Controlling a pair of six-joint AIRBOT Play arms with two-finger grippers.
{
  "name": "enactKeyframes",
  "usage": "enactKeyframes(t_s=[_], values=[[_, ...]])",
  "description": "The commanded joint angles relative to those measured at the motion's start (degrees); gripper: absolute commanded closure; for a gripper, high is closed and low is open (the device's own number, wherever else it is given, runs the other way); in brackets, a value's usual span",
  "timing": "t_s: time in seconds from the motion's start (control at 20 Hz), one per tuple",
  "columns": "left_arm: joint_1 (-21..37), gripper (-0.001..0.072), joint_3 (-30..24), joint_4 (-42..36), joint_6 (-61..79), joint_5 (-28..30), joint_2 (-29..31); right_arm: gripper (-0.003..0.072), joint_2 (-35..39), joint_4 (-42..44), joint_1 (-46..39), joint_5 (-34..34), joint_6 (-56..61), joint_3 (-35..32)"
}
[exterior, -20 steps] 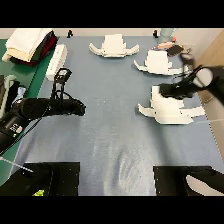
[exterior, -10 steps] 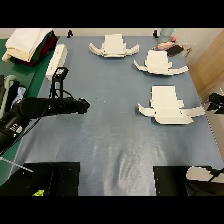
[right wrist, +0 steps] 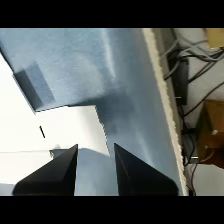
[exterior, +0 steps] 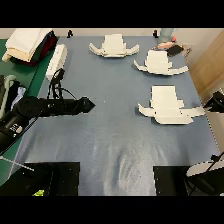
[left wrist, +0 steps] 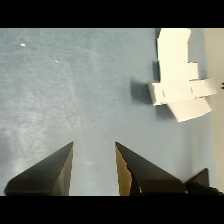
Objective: Fold the box.
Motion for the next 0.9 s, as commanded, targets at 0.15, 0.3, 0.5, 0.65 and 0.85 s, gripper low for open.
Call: enactKeyframes(t_s=[0.15, 0.3, 0.5, 0.65, 0.85], values=[[0.0, 0.03, 0.1, -5.8, -0.6, -2.0, 0.0, 0.0322, -7.3, 3.3, -0.7, 3.4, -3.7, 1.2], [0.0, 0.0301, 0.1, -6.1, -0.5, -2.0, 0.0, 0.0391, -7.4, 10.0, -0.7, 6.8, -7.4, 1.2], [0.0, 0.03, 0.1, -6.1, -0.4, -2.0, 0.0, 0.0426, -7.4, 12.7, 0.7, 8.7, -7.7, 0.8], [0.0, 0.03, 0.1, -6.0, -0.3, -2.0, -0.1, 0.0548, -7.4, 12.8, 2.8, 9.4, -7.7, -0.3], [0.0, 0.03, 0.1, -6.1, 0.7, -2.4, 0.1, 0.0685, -5.8, 17.1, 6.2, 10.2, -6.5, -2.3]])
